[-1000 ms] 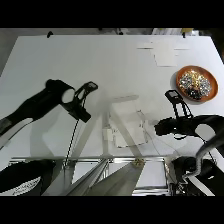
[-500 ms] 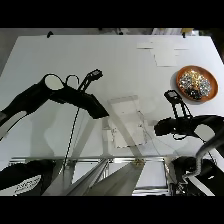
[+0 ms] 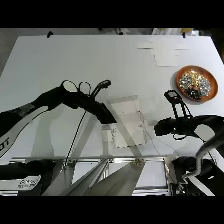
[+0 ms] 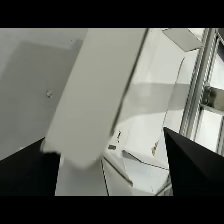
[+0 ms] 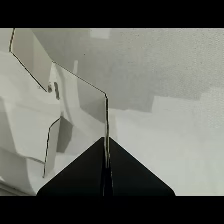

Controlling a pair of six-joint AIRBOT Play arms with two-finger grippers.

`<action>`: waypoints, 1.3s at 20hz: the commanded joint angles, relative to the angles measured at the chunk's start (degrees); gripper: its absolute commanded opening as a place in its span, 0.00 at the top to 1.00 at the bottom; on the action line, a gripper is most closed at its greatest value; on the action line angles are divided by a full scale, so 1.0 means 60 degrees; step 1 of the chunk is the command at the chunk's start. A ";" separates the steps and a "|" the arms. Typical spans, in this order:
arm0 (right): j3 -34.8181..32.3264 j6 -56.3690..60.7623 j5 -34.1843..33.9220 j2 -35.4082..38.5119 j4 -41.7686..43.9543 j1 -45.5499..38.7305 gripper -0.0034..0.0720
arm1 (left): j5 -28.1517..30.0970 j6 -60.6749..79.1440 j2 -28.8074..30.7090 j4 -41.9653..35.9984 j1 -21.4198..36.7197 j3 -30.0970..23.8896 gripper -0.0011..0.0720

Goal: Fold the box and place the chain.

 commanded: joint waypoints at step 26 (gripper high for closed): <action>0.1239 -0.0616 0.0280 0.0987 -0.0124 0.0011 0.68 | 0.1494 0.4976 0.0557 0.2357 -0.1151 0.0393 0.98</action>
